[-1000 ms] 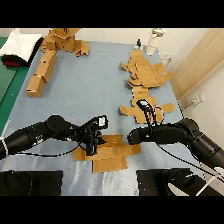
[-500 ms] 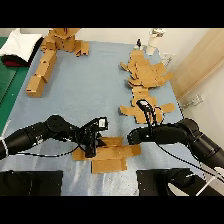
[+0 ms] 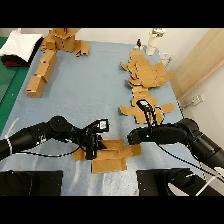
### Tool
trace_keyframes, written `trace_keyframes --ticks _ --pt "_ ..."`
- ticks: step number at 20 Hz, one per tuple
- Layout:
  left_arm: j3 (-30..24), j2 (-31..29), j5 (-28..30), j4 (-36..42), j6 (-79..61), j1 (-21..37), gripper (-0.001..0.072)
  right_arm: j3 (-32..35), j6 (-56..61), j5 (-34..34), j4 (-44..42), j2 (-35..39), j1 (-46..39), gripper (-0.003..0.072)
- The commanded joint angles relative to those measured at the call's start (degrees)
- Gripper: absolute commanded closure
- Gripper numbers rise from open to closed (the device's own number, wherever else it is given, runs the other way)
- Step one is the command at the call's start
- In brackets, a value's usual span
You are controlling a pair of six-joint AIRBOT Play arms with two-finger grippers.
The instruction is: Fold the box.
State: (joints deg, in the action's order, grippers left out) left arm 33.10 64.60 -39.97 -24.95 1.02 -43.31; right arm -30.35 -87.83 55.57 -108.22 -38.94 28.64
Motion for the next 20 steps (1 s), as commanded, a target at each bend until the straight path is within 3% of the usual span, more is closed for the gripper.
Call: trace_keyframes --ticks 1,17,20 --pt "0.13 0.17 1.01 -0.59 -0.13 0.13 0.0697 0.02 0.0 0.68 0.42 -0.04 0.02 0.0684" --pt "0.76 -1.75 2.1 -1.92 0.09 0.2 0.0696 0.02 -0.02 2.03 1.36 -0.04 0.02 0.0683" --pt "0.76 -1.75 4.44 -1.86 0.09 0.17 0.0696 0.02 0.02 3.5 1.46 -0.02 0.02 0.0685"
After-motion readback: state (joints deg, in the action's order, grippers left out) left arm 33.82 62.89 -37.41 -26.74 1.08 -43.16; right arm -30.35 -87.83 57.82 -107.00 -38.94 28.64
